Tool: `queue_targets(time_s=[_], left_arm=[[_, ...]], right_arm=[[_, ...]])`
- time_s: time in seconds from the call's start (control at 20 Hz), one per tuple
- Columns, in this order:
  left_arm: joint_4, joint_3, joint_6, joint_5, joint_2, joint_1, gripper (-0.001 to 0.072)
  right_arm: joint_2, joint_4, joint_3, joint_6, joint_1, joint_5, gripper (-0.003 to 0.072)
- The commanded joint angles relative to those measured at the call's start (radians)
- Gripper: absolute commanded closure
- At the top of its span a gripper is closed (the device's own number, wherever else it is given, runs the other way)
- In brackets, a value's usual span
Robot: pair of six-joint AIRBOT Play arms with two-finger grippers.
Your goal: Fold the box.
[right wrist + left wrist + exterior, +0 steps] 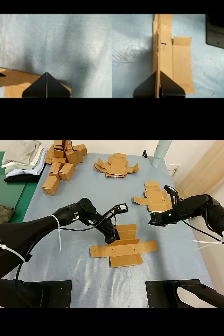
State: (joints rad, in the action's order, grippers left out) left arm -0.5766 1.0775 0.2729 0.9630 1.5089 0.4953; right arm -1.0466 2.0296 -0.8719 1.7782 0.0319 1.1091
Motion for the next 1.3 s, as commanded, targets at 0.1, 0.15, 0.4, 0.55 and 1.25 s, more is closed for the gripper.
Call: queue_targets(time_s=[0.1, 0.15, 0.4, 0.55, 1.25], left_arm=[[-0.008, -0.001, 0.016, 0.042, 0.015, 0.002, 0.0696], [-0.007, -0.001, 0.019, 0.044, 0.015, 0.002, 0.0696], [-0.007, 0.000, 0.129, 0.040, 0.015, 0.002, 0.0697], [-0.007, 0.000, 0.129, 0.040, 0.015, 0.002, 0.0696], [-0.007, 0.000, 0.129, 0.040, 0.015, 0.003, 0.0696]], right_arm=[[0.001, 0.017, -0.002, -0.002, 0.001, 0.014, 0.0680], [0.001, 0.017, -0.001, -0.002, 0.001, 0.019, 0.0680], [0.002, 0.017, -0.001, -0.001, 0.005, 0.124, 0.0681], [0.047, -0.047, 0.015, -0.053, 0.043, 0.166, 0.0681], [0.239, 0.019, 0.298, -0.075, 0.399, 0.137, 0.0681]])
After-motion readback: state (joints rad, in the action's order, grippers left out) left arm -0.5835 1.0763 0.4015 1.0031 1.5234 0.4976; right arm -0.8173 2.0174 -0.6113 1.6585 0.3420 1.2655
